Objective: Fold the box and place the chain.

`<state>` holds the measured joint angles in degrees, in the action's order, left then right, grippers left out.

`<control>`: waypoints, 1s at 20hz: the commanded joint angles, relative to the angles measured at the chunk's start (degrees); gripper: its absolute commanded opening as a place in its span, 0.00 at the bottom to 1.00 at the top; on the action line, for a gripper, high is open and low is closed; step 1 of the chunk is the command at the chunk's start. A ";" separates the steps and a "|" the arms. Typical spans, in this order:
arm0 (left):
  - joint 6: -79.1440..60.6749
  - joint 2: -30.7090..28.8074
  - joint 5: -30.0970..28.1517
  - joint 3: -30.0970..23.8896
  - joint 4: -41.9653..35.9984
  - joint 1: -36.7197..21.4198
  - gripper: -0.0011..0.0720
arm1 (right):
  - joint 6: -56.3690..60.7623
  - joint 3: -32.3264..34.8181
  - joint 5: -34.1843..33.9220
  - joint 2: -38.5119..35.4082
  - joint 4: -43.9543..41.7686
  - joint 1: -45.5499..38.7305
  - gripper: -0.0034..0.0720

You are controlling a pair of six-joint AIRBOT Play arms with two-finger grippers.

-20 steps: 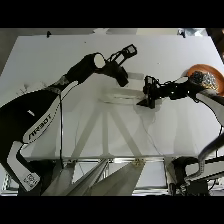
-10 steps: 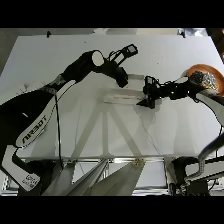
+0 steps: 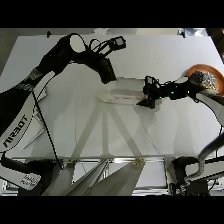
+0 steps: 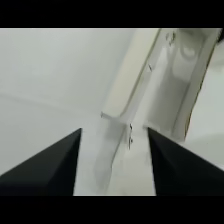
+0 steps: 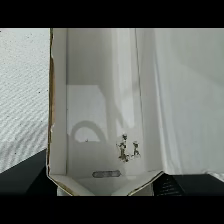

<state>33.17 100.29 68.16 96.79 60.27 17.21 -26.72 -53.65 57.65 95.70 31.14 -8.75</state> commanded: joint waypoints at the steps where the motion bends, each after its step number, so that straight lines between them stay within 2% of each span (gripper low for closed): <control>1: -6.62 1.51 2.97 -1.18 3.50 -0.70 0.73 | 0.02 -0.04 0.02 0.00 -0.02 0.00 0.70; 5: -23.17 1.81 -3.06 -9.66 1.29 -0.42 0.73 | 0.02 -0.04 0.02 0.00 0.00 0.00 0.70; 9: -29.57 1.84 -7.96 -16.63 -1.92 0.02 0.73 | 0.02 -0.04 0.02 0.00 0.00 0.00 0.70; 13: -30.51 1.84 -8.39 -17.66 -4.13 0.72 0.71 | 0.02 -0.04 0.02 0.02 0.00 0.00 0.70; 14: -30.67 1.84 -8.37 -17.66 -5.07 0.85 0.68 | 0.02 -0.04 0.02 0.00 0.00 0.00 0.70; 16: -30.64 1.84 -8.15 -17.66 -6.58 1.18 0.67 | 0.02 -0.04 0.02 0.00 0.00 0.00 0.70; 18: -30.64 1.84 -7.91 -17.66 -6.71 1.49 0.58 | 0.02 -0.04 0.02 0.02 0.00 0.00 0.70; 20: -30.64 1.84 -8.35 -17.66 -6.71 1.57 0.58 | 0.02 -0.04 0.02 0.00 0.00 0.00 0.70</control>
<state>2.98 102.08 60.25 79.29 54.37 18.55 -26.72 -53.65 57.65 95.70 31.14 -8.75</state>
